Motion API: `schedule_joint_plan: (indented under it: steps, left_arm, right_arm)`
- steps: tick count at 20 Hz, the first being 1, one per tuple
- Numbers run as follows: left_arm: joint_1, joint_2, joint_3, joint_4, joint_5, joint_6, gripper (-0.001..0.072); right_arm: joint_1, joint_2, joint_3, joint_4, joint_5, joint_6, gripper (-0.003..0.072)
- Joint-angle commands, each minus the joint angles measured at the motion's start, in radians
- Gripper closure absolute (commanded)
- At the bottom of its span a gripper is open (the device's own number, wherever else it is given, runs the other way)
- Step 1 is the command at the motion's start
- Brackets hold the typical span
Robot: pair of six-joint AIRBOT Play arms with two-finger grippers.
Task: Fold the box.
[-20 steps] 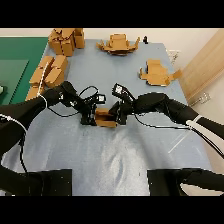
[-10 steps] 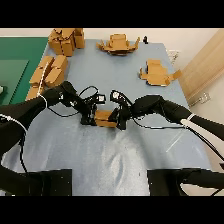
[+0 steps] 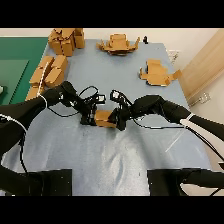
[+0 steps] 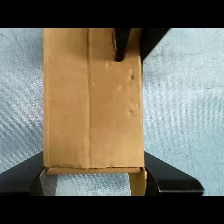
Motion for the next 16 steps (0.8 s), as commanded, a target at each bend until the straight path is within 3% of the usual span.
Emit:
schedule_joint_plan:
  steps: [1,16]
  left_arm:
    - [-0.001,0.000,0.000,-0.001,0.002,0.000,0.0544]
    - [-0.001,0.000,0.000,-0.001,0.002,0.000,0.0544]
  right_arm:
    - [0.000,0.000,0.001,0.008,-0.013,0.017,0.0478]
    - [0.000,0.000,0.001,-0.065,-0.073,0.125,0.0481]
